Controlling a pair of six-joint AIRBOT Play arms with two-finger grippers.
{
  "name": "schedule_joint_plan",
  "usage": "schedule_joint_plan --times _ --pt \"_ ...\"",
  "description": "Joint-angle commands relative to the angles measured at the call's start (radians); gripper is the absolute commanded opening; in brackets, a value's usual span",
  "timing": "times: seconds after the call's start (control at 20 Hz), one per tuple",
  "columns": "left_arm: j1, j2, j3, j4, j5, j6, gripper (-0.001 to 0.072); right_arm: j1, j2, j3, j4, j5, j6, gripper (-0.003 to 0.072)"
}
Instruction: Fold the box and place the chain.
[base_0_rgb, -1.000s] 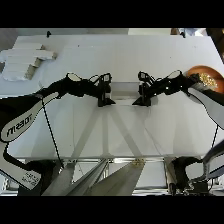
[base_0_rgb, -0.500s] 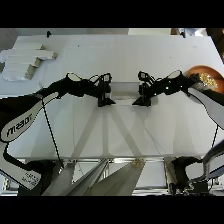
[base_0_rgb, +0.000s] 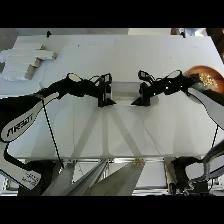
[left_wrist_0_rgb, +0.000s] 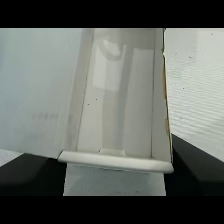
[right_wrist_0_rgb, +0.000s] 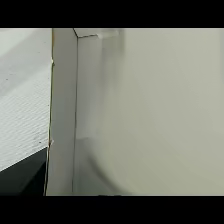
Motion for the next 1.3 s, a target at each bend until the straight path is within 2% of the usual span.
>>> schedule_joint_plan --times 0.0,0.3,0.45,0.55,0.8,0.95,1.1,1.15,1.2,1.25 --pt "0.001 0.000 0.000 -0.001 0.003 0.000 0.0277 0.000 0.016 0.000 -0.036 0.037 0.000 0.0634" --pt "0.001 0.000 0.000 0.000 0.003 0.000 0.0277 -0.001 0.090 0.001 -0.107 0.030 0.001 0.0645" --pt "0.001 0.000 0.000 -0.001 0.003 0.000 0.0277 -0.001 0.130 0.001 -0.181 -0.043 0.003 0.0645" --pt "0.001 0.000 0.000 -0.001 0.003 0.000 0.0277 -0.001 0.157 0.001 -0.259 -0.095 0.061 0.0645" --pt "0.001 0.000 0.000 -0.001 0.003 0.000 0.0277 -0.002 0.235 0.002 -0.422 -0.103 0.288 0.0644" --pt "0.001 0.000 0.000 -0.001 0.003 0.000 0.0277 -0.043 0.299 0.002 -0.355 -0.078 0.315 0.0635" --pt "0.001 0.000 0.000 0.000 0.003 0.000 0.0277 -0.103 0.364 0.002 -0.079 -0.009 0.314 0.0633" --pt "0.001 0.000 0.000 -0.001 0.003 0.000 0.0277 -0.124 0.377 0.002 0.030 0.034 0.314 0.0604" --pt "0.001 0.000 0.000 -0.001 0.003 0.000 0.0277 -0.143 0.386 0.001 0.117 0.086 0.312 0.0428" --pt "0.001 0.000 0.000 -0.001 0.003 0.000 0.0277 -0.156 0.386 0.001 0.172 0.130 0.304 0.0188"
